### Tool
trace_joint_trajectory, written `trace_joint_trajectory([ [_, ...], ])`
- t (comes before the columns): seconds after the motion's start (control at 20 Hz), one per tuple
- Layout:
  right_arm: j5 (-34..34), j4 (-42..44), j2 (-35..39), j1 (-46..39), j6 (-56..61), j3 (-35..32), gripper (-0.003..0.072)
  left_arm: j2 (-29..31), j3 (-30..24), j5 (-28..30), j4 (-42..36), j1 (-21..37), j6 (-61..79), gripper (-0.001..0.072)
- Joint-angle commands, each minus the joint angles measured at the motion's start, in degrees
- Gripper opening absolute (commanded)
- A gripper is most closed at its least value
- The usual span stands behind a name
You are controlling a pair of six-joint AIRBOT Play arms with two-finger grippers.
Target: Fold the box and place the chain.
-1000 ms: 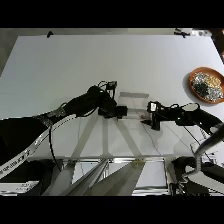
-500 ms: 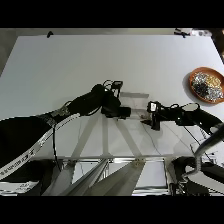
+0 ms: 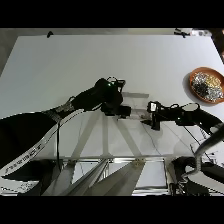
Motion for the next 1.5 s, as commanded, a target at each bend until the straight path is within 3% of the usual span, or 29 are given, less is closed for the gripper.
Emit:
trace_joint_trajectory([
  [0.0, 0.02, 0.0, 0.02, 0.04, 0.02, -0.02, 0.0401, -1.51, 0.59, 0.61, -0.17, 0.02, -1.55, 0.0416],
  [0.15, 0.02, 0.0, 0.02, 0.04, 0.02, -0.02, 0.0401, -1.57, 0.59, -1.42, -0.2, 0.02, -3.87, 0.0377],
  [0.3, 0.02, 0.0, 0.02, 0.04, 0.02, -0.02, 0.0401, -1.68, 0.59, -3.19, -1.88, -0.04, -4.22, 0.029],
  [0.35, 0.02, 0.0, 0.02, 0.04, 0.02, -0.02, 0.0401, -1.75, 0.59, -3.04, -1.84, -0.04, -4.31, 0.0216],
  [0.45, 0.02, 0.0, 0.02, 0.04, 0.02, -0.02, 0.0401, -1.81, 0.59, -2.54, -1.84, -0.07, -5.77, 0.0185],
  [0.5, 0.02, 0.0, 0.02, 0.04, 0.02, -0.02, 0.0401, -1.81, 0.59, -2.54, -1.86, -0.07, -6.71, 0.0126],
  [0.6, 0.02, 0.0, 0.02, 0.04, 0.02, -0.02, 0.0401, -1.81, 0.59, -2.58, -1.84, -0.44, -7.67, 0.0104],
  [0.65, 0.02, 0.0, 0.02, 0.04, 0.02, -0.02, 0.0401, -1.81, 0.59, -2.84, -1.79, -0.76, -7.65, 0.0021],
  [0.7, 0.02, 0.0, 0.02, 0.04, 0.02, -0.02, 0.0401, -1.81, 0.59, -3.26, -1.42, -1.2, -7.82, 0.0003],
  [0.85, 0.02, 0.0, 0.02, 0.04, 0.02, -0.02, 0.0401, -1.84, 0.59, -3.89, -0.44, -2.21, -8.17, 0.0005],
  [0.9, 0.02, 0.0, 0.02, 0.04, 0.02, -0.02, 0.0401, -1.84, 0.59, -3.89, -0.7, -2.21, -8.17, 0.0082],
  [0.95, 0.02, 0.0, 0.02, 0.04, 0.02, -0.02, 0.0401, -1.84, 0.59, -3.91, -1.14, -2.19, -8.17, 0.0245],
  [1.0, 0.02, 0.0, 0.02, 0.04, 0.02, -0.02, 0.0401, -1.84, 0.59, -4.2, -1.25, -2.19, -8.17, 0.0305],
  [1.2, 0.04, 0.0, 0.02, 0.04, 0.02, -0.02, 0.0401, -1.86, 0.59, -4.79, -1.09, -2.19, -8.2, 0.0261],
  [1.3, 0.02, 0.0, 0.02, 0.04, 0.02, -0.02, 0.0401, -1.86, 0.59, -4.94, -0.74, -2.19, -8.2, 0.01],
  [1.35, 0.02, 0.0, 0.02, 0.04, 0.02, -0.02, 0.0401, -1.86, 0.59, -5.27, -0.48, -2.21, -8.66, 0.008],
  [1.4, 0.02, 0.0, 0.02, 0.04, 0.02, -0.02, 0.0401, -1.86, 0.59, -5.25, -0.28, -2.21, -9.05, 0.0014],
  [1.45, 0.02, 0.0, 0.02, 0.04, 0.02, -0.02, 0.0401, -1.86, 0.59, -5.09, -0.04, -2.21, -9.05, 0.0004],
])
